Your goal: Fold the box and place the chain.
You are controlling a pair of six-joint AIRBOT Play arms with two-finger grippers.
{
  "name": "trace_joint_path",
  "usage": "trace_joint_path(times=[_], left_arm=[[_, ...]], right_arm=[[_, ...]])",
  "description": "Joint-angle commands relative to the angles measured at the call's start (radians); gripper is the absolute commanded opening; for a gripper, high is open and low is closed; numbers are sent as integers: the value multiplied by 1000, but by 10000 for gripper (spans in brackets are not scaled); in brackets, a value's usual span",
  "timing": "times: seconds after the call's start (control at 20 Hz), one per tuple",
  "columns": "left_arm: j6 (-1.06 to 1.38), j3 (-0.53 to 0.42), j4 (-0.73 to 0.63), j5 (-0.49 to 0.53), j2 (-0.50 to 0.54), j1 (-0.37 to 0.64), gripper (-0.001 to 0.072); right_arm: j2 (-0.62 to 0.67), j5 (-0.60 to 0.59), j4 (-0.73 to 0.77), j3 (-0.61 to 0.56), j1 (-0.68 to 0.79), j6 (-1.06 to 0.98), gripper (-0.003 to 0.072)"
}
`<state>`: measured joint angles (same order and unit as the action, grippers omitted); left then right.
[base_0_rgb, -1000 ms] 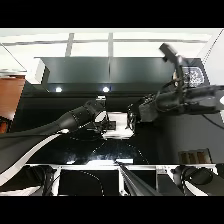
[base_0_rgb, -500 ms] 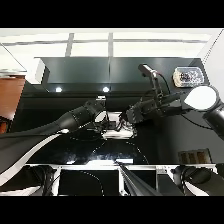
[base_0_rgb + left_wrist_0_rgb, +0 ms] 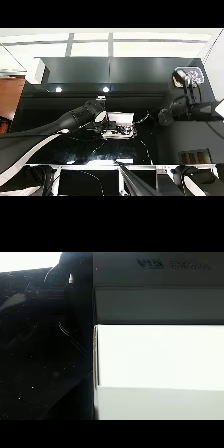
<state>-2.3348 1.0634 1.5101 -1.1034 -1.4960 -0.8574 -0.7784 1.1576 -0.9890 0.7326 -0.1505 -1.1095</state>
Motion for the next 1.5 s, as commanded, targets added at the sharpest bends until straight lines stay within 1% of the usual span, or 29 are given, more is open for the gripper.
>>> trace_joint_path(times=[0.0, 0.05, 0.1, 0.15, 0.2, 0.25, 0.4, 0.6, 0.7, 0.85, 1.05, 1.15, 1.2, 1.25, 1.3, 1.35, 1.4, 1.45], left_arm=[[0, 1, 0, 0, 0, 0, 28], [0, 1, 0, 0, 0, 0, 27], [0, 1, 0, 0, 0, 0, 28], [0, 1, 0, 0, 0, 0, 28], [0, 1, 0, -1, 0, 0, 27], [0, 1, 0, -2, 0, 0, 28], [0, 1, -1, -2, 0, 0, 28], [0, 1, 0, -2, 0, 0, 27], [0, 1, 0, -2, 0, 0, 28], [0, 1, 0, -1, 0, 0, 28], [0, 1, 0, -1, 0, 0, 27], [0, 1, 0, 0, 0, 0, 28], [0, 1, 0, 0, 0, 0, 28], [0, 1, 0, 1, 0, 0, 28], [0, 1, 0, 1, 0, 0, 28], [0, 1, 0, 1, 0, 0, 28], [0, 1, 0, 1, 0, 0, 28], [0, 1, 0, 1, 0, 0, 28]], right_arm=[[37, -241, 85, -237, 54, 203, 445], [34, -345, 98, -302, 25, 249, 656], [32, -419, 97, -354, -15, 345, 709], [27, -456, 96, -388, -56, 455, 709], [18, -460, 97, -412, -103, 573, 709], [-3, -446, 100, -417, -140, 640, 708], [-85, -462, 137, -417, -249, 846, 708], [-182, -475, 304, -417, -277, 1104, 708], [-206, -485, 341, -417, -277, 1225, 708], [-225, -534, 342, -417, -277, 1254, 708], [-258, -552, 343, -417, -278, 1272, 706], [-260, -595, 357, -415, -280, 1271, 698], [-260, -623, 377, -415, -280, 1271, 621], [-260, -626, 386, -412, -280, 1270, 424], [-260, -614, 387, -409, -280, 1263, 286], [-260, -593, 387, -405, -280, 1257, 114], [-260, -579, 386, -401, -280, 1248, 82], [-259, -571, 386, -396, -280, 1230, 82]])
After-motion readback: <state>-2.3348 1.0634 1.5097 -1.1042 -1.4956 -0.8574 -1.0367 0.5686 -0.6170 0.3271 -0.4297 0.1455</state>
